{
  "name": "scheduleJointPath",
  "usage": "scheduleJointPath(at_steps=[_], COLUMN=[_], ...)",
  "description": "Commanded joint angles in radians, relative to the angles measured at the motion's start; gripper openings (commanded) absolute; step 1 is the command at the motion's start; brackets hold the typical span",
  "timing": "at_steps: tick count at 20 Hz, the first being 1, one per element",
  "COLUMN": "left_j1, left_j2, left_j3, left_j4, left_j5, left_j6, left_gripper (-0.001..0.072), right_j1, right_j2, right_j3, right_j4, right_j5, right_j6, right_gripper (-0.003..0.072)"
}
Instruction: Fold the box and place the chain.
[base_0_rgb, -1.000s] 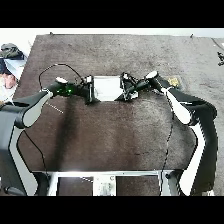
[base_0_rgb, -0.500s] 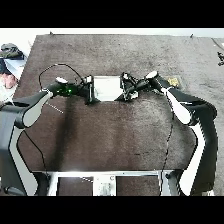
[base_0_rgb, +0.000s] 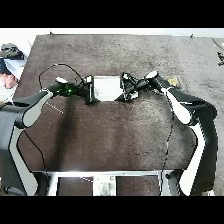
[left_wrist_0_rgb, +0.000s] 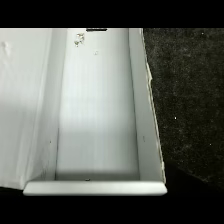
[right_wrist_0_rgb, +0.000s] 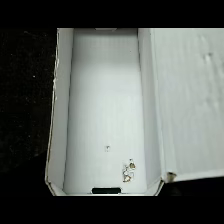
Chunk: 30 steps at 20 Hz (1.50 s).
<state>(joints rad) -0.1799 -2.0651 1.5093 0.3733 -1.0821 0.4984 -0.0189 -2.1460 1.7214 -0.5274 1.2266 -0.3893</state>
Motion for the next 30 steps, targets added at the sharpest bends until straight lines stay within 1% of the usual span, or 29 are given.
scheduleJointPath(at_steps=[1,6,7,8,13,17,20,23,24,25,26,27,28,30], left_j1=[0.001,0.001,0.001,0.001,0.001,0.001,0.001,0.001,0.001,0.001,0.001,0.001,0.001,0.001], left_j2=[0.001,0.001,0.001,0.001,0.001,0.001,0.001,0.001,0.001,0.001,0.001,0.001,0.001,0.001], left_j3=[0.001,0.001,0.001,0.001,0.001,0.001,0.001,0.001,0.001,0.001,0.001,0.001,0.001,0.0], left_j4=[0.0,0.0,0.0,0.0,0.0,0.0,0.001,0.0,0.001,0.001,0.001,0.001,0.001,0.001], left_j5=[0.001,0.0,0.0,0.0,-0.001,-0.001,0.0,0.0,0.0,0.0,0.0,0.0,0.0,0.0], left_j6=[0.0,0.0,0.0,0.0,0.0,0.0,0.0,0.0,0.0,0.0,0.0,0.0,0.0,0.0], left_gripper=[0.0277,0.0277,0.0277,0.0277,0.0277,0.0277,0.0276,0.0277,0.0277,0.0277,0.0277,0.0277,0.0277,0.0277], right_j1=[0.0,0.0,0.0,-0.002,-0.035,-0.065,-0.089,-0.103,-0.103,-0.098,-0.092,-0.082,-0.068,-0.029], right_j2=[-0.001,0.0,0.001,0.004,0.039,0.064,0.103,0.159,0.175,0.184,0.184,0.182,0.182,0.181], right_j3=[0.0,0.0,0.001,0.001,0.001,0.001,0.001,0.001,0.001,0.001,0.001,0.0,0.0,0.0], right_j4=[0.0,0.002,0.004,0.005,-0.014,-0.129,-0.131,-0.107,-0.078,-0.026,0.035,0.088,0.112,0.105], right_j5=[0.0,0.0,0.001,0.004,0.045,0.053,0.06,0.069,0.084,0.114,0.135,0.138,0.116,0.012], right_j6=[0.0,0.0,0.0,0.001,0.027,0.053,0.077,0.167,0.19,0.199,0.2,0.2,0.2,0.201], right_gripper=[0.0379,0.038,0.0447,0.0606,0.0605,0.0604,0.0602,0.0601,0.0549,0.0327,0.0129,0.0034,0.0007,0.0006])
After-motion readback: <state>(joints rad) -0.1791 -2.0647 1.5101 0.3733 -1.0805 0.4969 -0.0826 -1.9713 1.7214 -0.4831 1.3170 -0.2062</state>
